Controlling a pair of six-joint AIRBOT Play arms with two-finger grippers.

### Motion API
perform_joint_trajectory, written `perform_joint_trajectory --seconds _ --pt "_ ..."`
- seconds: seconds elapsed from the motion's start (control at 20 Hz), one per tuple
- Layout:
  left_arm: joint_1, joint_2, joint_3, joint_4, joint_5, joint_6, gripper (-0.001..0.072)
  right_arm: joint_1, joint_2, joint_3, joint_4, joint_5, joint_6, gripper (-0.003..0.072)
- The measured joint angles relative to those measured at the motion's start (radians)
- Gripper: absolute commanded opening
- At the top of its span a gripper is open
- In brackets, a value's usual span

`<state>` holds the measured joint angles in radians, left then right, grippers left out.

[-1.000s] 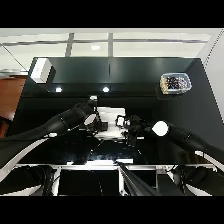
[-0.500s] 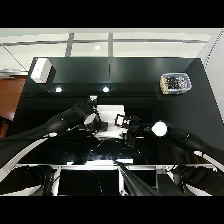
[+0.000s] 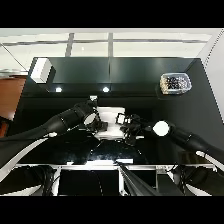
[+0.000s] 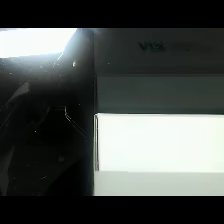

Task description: Fold the box and place the chain.

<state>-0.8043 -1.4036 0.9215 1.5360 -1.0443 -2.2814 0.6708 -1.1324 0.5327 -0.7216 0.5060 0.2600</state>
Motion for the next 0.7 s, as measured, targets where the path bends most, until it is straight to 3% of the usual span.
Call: perform_joint_trajectory --seconds 0.25,0.55,0.7 --pt "0.000 0.000 0.000 0.000 0.000 0.001 0.0032 -0.154 0.100 0.000 -0.103 0.099 0.281 0.0027" --pt "0.000 0.000 0.000 0.000 0.003 0.000 0.0031 -0.478 0.220 -0.011 -0.167 0.320 0.842 0.0027" --pt "0.000 0.000 0.000 0.000 0.005 0.000 0.0031 -0.559 0.223 -0.052 -0.195 0.375 1.056 0.0028"
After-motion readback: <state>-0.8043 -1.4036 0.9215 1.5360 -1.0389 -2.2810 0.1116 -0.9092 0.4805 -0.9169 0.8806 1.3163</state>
